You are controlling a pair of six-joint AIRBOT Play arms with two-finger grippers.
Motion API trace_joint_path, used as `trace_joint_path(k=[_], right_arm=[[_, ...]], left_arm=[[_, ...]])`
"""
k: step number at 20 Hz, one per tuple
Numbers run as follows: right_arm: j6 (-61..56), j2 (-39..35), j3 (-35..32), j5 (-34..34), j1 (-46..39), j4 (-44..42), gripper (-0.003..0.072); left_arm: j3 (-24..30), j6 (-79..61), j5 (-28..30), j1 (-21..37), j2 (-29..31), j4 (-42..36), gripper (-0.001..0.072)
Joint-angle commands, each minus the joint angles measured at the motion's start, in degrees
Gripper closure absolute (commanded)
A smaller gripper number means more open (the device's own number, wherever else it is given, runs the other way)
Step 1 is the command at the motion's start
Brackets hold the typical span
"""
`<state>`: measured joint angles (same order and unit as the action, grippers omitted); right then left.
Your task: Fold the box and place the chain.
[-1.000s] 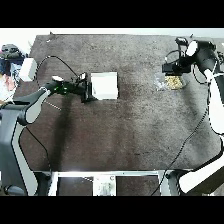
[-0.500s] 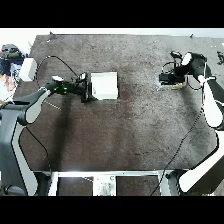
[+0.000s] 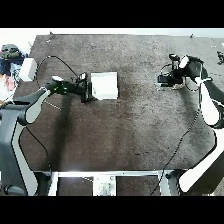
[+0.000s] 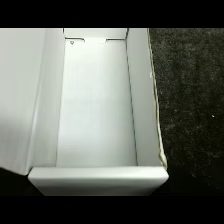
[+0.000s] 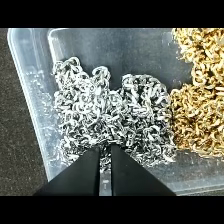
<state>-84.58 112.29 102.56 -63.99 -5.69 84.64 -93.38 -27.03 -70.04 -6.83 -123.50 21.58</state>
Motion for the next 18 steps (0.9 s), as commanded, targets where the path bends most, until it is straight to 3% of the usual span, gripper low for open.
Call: trace_joint_path(k=[1, 2, 9, 14, 18], right_arm=[[-0.04, 0.11, -0.02, 0.42, 0.02, -0.02, 0.0618], [-0.04, 0.11, 0.04, 0.46, 0.02, 0.28, 0.0676], [0.37, -7.48, 0.79, -0.85, 0.02, 0.55, 0.0674], [3.39, -21.16, 0.79, -0.68, 0.55, -1.55, 0.0675], [5.90, -34.36, 0.81, 7.19, 3.61, -1.36, 0.0675]], left_arm=[[0.00, -0.02, 0.02, 0.04, -0.02, 0.02, 0.0492], [0.00, -0.02, 0.02, 0.04, -0.02, 0.02, 0.0492], [0.00, -0.02, 0.02, 0.04, -0.02, 0.02, 0.0492], [0.00, -0.02, 0.00, 0.04, -0.02, 0.02, 0.0492], [0.00, -0.02, 0.02, 0.04, -0.02, 0.02, 0.0492]])
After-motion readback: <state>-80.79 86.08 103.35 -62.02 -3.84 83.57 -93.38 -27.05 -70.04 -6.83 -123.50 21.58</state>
